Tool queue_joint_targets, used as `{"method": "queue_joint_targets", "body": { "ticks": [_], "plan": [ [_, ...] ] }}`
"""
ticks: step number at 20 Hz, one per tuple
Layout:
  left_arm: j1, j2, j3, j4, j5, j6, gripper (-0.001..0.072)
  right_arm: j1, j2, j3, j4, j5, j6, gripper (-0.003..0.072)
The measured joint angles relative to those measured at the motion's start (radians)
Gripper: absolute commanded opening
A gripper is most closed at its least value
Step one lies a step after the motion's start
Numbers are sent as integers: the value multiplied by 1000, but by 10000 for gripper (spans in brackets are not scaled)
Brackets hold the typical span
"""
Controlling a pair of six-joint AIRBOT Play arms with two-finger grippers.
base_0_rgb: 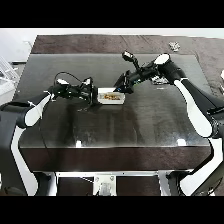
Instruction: Fold the box and place the chain.
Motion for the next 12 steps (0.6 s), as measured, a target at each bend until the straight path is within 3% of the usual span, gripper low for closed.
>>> {"method": "queue_joint_targets", "body": {
  "ticks": [12],
  "plan": [
    [0,0,0,0,8,0,542,14,-16,5,-14,-52,-60,468]
  ]
}}
